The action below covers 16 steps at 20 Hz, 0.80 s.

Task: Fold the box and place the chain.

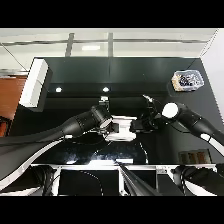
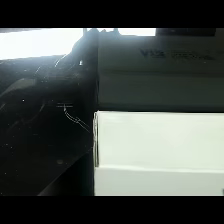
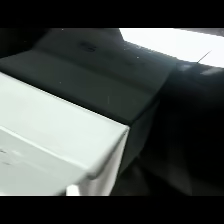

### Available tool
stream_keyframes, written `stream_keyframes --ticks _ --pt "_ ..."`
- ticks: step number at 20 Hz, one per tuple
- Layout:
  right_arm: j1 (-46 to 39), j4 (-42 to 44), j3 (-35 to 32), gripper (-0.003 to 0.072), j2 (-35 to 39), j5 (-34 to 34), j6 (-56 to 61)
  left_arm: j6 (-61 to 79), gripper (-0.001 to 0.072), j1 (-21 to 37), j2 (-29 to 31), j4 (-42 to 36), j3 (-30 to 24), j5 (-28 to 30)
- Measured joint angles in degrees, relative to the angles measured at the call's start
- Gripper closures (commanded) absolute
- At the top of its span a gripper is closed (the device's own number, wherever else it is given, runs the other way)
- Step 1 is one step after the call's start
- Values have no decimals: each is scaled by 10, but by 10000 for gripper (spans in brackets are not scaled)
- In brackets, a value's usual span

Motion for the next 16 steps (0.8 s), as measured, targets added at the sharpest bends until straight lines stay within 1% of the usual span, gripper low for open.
stream_keyframes --ticks 4,8,9,10,16 --pt "72 -104 34 332 0 -8 151 0 684 0 0 0 0 0" --pt "131 -203 66 333 -16 22 266 0 684 0 0 0 0 0" --pt "142 -222 73 364 -23 30 288 0 684 0 0 0 0 0" --pt "150 -233 78 424 -29 37 307 0 684 0 0 0 0 0" --pt "175 -260 92 432 -66 51 372 0 684 0 0 0 0 0"
